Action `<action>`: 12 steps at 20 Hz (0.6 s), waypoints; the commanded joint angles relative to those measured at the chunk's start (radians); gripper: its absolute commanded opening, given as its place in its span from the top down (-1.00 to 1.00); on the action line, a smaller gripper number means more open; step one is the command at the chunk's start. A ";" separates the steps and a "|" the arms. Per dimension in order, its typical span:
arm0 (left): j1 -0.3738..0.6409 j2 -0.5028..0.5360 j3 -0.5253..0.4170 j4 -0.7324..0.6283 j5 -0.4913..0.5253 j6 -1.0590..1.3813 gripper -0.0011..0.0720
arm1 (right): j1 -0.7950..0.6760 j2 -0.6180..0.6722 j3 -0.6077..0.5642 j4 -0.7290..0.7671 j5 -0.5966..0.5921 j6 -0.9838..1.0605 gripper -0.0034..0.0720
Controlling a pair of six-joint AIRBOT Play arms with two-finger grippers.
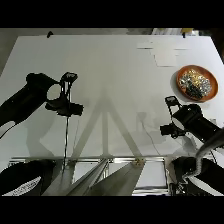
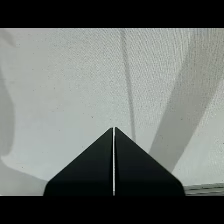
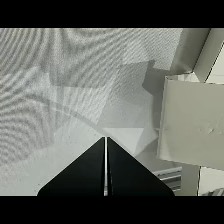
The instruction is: Fold the box and place the chain.
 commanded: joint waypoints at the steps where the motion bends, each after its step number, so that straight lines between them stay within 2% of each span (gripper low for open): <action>1: 0.000 0.001 0.000 0.000 0.000 0.000 0.95 | 0.001 0.001 0.001 0.000 0.000 0.000 0.87; 11: 0.000 0.001 0.000 0.000 0.000 0.000 0.95 | 0.001 0.001 0.001 0.001 -0.002 0.000 0.87; 12: 0.000 0.001 0.000 0.000 0.000 0.000 0.95 | 0.001 0.001 0.001 -0.005 -0.042 0.000 0.88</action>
